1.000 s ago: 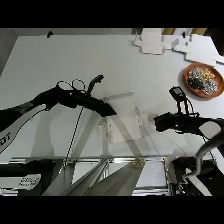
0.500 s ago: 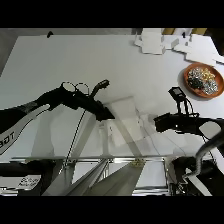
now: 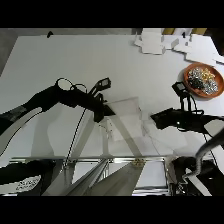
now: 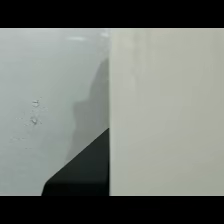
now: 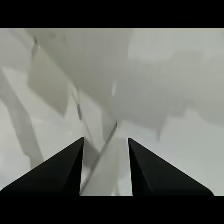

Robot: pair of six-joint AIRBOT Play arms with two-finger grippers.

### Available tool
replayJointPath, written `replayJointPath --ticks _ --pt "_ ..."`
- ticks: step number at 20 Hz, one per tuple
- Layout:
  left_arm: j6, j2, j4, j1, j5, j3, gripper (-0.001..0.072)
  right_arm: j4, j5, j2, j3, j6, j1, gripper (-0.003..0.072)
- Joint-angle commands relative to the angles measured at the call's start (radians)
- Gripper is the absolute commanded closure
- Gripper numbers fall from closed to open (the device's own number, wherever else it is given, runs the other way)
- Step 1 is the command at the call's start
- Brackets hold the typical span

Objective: Fold the box and place the chain.

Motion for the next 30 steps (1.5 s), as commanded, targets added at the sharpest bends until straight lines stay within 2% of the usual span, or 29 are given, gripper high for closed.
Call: replayJointPath --ticks 1,3,5,8,17,30 --pt "0.013 0.037 0.148 -0.074 0.027 0.001 0.0706 -0.034 0.018 0.005 0.09 -0.006 0.001 0.0349" --pt "-0.005 0.032 0.168 -0.128 0.08 0.0 0.0706 -0.062 0.018 0.005 0.123 -0.007 0.001 0.035" --pt "-0.005 0.029 0.165 -0.17 0.18 0.0 0.0706 -0.075 0.023 0.005 0.126 -0.006 0.001 0.035" --pt "-0.004 0.022 0.165 -0.199 0.284 0.0 0.0706 -0.095 0.055 0.005 0.126 -0.006 0.001 0.0351" --pt "-0.01 -0.027 0.172 -0.199 0.372 -0.001 0.0706 -0.126 0.075 0.003 0.125 -0.007 0.001 0.0351" --pt "0.055 -0.071 0.169 -0.199 0.368 -0.001 0.0702 -0.152 0.075 0.003 0.125 -0.007 0.001 0.0352"
